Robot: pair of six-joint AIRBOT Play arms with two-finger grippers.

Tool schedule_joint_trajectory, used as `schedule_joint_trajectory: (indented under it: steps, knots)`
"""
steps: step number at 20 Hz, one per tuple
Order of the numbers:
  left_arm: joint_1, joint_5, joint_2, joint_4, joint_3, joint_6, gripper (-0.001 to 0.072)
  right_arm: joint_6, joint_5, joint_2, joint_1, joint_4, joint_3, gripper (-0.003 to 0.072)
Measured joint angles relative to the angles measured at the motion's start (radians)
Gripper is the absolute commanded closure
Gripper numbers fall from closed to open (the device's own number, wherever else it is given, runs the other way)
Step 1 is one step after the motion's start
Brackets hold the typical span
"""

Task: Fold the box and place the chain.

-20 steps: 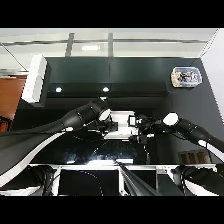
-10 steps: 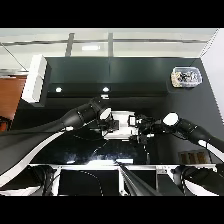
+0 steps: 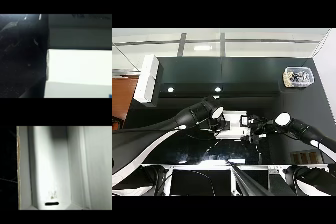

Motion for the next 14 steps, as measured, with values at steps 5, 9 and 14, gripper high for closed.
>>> schedule_joint_trajectory:
  steps: [5,9,14]
  knots:
    - [0.000,-0.005,-0.001,0.004,0.000,0.000,0.0683,0.113,0.056,0.087,0.000,-0.049,0.020,0.0051]
    - [0.000,-0.007,-0.001,0.012,0.000,0.004,0.0683,0.286,0.152,0.198,-0.019,-0.218,0.041,0.0052]
    - [0.000,-0.016,-0.001,0.019,0.000,0.017,0.0682,0.312,0.167,0.206,-0.050,-0.322,0.048,0.0053]
